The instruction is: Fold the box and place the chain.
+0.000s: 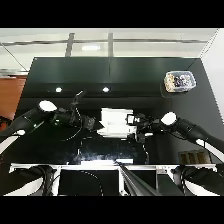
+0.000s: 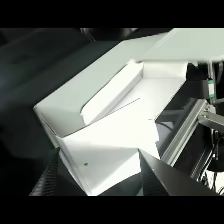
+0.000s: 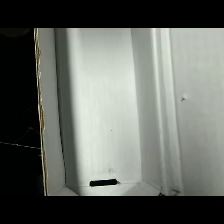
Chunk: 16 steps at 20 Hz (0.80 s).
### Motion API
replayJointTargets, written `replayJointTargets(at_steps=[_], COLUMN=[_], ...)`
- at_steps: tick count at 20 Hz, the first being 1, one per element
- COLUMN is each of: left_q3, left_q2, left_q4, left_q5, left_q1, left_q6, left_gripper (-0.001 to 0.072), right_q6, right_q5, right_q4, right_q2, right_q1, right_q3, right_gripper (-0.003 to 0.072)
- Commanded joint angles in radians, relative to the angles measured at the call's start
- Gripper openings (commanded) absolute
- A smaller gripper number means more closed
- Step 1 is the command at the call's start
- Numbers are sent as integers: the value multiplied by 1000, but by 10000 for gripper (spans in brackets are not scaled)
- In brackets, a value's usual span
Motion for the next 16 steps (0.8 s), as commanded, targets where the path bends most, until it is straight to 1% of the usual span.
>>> replayJointTargets(at_steps=[1, 5, 6, 8, 10, 13, 14, 16], left_q3=[38, 96, 109, 130, 140, 145, 145, 145], left_q2=[1, 1, 1, 1, 1, -1, -1, -1], left_q4=[81, 217, 247, 283, 330, 397, 413, 445], left_q5=[46, 61, 61, 63, 97, 164, 184, 193], left_q1=[-50, -114, -125, -146, -177, -225, -237, -259], left_q6=[-115, -314, -397, -484, -507, -642, -679, -741], left_gripper=[570, 567, 548, 547, 547, 533, 513, 501], right_q6=[0, 0, 0, 0, 0, 0, 0, 0], right_q5=[0, 0, 0, 0, 0, -1, 0, 0], right_q4=[0, 0, 0, 0, 0, 0, 0, 0], right_q2=[0, 0, 0, 0, 0, 0, 0, 0], right_q1=[0, 0, 0, 0, 0, 0, 0, 0], right_q3=[0, 0, 0, 0, 0, 0, 0, 0], right_gripper=[191, 191, 192, 192, 192, 192, 192, 192])
